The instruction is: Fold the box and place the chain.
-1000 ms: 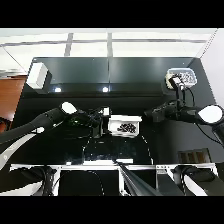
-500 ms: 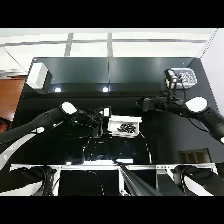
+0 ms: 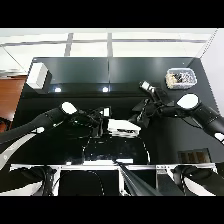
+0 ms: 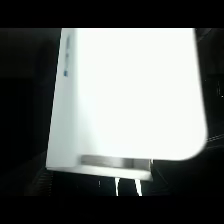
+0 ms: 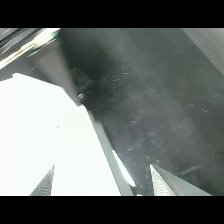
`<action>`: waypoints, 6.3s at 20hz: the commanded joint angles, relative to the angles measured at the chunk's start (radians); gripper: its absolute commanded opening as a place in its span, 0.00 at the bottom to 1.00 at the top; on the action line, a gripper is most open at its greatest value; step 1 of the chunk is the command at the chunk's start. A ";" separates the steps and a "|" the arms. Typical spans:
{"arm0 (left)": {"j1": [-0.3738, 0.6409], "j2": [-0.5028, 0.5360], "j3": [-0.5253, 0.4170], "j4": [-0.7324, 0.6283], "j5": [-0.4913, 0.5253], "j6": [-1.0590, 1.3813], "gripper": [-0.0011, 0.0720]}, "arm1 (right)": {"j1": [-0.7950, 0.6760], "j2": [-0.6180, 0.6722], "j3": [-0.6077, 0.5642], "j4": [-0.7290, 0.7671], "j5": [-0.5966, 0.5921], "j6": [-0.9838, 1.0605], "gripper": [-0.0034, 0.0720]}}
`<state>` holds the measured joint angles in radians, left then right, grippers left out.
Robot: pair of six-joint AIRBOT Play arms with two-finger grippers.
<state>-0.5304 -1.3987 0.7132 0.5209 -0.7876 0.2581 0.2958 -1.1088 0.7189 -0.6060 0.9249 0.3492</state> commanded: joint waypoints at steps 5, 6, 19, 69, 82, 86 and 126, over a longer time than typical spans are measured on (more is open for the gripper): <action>0.000 -0.001 0.000 -0.001 0.002 0.000 0.48 | 0.098 -0.002 0.006 -0.114 0.045 -0.155 1.00; 0.000 -0.001 0.000 -0.001 0.002 0.000 0.48 | 0.099 -0.002 0.006 -0.119 0.045 -0.156 1.00; 0.000 -0.001 0.000 -0.001 0.002 0.000 0.48 | 0.099 -0.002 0.006 -0.182 0.059 -0.121 0.37; 0.000 -0.001 0.000 -0.002 0.002 0.000 0.49 | 0.024 -0.022 -0.105 0.138 0.031 0.811 0.06; 0.000 -0.001 0.000 -0.002 0.001 0.000 0.49 | 0.018 -0.064 -0.167 0.108 0.011 0.706 0.06; 0.000 0.000 0.001 -0.006 0.001 0.000 0.49 | -0.032 0.045 -0.068 0.027 0.153 0.639 0.06; -0.198 -0.176 0.381 0.082 -0.088 -0.274 0.98 | -0.190 0.340 0.027 -0.755 0.117 1.128 0.06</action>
<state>-0.7273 -1.5742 1.0935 0.5823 -0.8730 -0.0151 0.1062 -0.7689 0.7574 -1.3621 1.0489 1.4769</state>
